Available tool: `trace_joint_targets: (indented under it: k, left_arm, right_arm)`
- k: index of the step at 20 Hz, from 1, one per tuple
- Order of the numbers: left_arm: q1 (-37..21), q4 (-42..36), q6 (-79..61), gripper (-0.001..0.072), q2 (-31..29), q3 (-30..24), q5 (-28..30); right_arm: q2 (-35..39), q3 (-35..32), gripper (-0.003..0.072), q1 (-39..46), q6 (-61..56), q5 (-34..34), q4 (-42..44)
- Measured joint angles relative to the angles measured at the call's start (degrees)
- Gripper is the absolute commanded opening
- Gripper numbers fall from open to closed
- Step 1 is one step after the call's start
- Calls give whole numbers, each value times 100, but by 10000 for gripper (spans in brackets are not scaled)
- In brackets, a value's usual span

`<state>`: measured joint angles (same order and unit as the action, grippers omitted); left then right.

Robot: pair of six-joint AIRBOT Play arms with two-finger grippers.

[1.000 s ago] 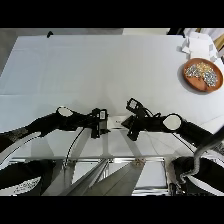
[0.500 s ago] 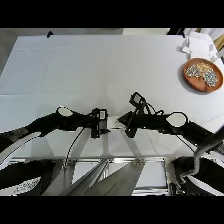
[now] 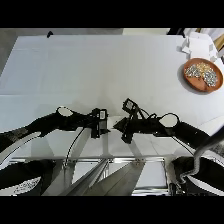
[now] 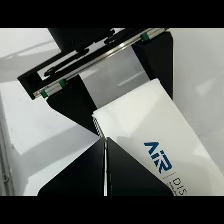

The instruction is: Fold the box and place the chain.

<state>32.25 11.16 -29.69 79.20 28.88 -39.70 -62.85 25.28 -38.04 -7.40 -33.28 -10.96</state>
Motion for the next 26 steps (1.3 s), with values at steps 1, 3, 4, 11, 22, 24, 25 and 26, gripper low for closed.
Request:
trace_joint_targets:
  k: [1,3,4,11,22,24,25,26]
  left_arm:
    - [0,0,0,269,0,0,0]
    - [0,0,0,269,0,0,0]
    - [0,0,0,269,0,0,0]
    - [0,4,-7,269,0,0,2]
    - [0,2,0,269,0,0,2]
    - [0,0,4,269,0,0,2]
    - [0,0,4,269,0,0,2]
    - [0,0,4,269,0,0,2]
  right_arm:
    - [-42,0,14,-17,-2,22,7]
    - [-92,0,14,-35,-4,42,11]
    - [-107,0,14,-39,-15,59,9]
    - [-144,9,14,-50,-669,149,-573]
    - [-76,24,14,-55,-1128,262,-960]
    - [63,70,14,-52,-1147,306,-999]
    - [175,125,14,-50,-1165,341,-960]
    - [297,179,14,-50,-1176,315,-907]
